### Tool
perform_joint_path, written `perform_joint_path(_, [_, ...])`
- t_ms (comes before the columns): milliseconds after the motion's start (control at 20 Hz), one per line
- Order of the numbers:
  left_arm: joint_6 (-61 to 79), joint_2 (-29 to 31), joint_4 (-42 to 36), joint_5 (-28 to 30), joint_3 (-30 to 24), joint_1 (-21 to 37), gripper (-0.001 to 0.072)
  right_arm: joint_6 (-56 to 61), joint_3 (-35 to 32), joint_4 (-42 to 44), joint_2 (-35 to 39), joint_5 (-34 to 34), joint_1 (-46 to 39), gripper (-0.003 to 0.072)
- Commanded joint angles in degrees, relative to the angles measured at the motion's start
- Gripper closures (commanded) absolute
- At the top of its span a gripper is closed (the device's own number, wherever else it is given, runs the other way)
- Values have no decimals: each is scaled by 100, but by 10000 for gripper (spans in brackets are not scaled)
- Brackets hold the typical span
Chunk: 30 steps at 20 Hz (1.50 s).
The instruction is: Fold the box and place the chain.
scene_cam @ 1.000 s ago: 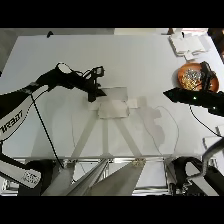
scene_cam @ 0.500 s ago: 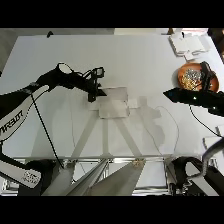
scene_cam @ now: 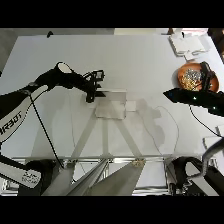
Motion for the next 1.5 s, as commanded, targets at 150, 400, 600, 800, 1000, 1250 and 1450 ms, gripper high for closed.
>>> perform_joint_path(150, [66,4,-42,-17,7,2,695,-374,7,92,4,374,-4,391])
perform_joint_path(400, [66,4,-42,-17,7,2,695,-2518,7,782,4,1993,-4,310])
perform_joint_path(600, [66,4,-42,-17,7,2,695,-3624,7,868,4,2142,284,83])
perform_joint_path(800, [66,4,-44,-17,7,2,695,-4551,7,680,4,1869,1097,13])
perform_joint_path(1000, [66,4,-44,-17,7,2,695,-4826,7,-168,4,890,2055,-6])
perform_joint_path(1250, [66,4,-42,-17,7,2,695,-4824,4,-638,-168,-396,2935,-15])
perform_joint_path(1450, [66,4,-44,-17,7,2,695,-4878,4,-612,-903,-815,3018,-15])
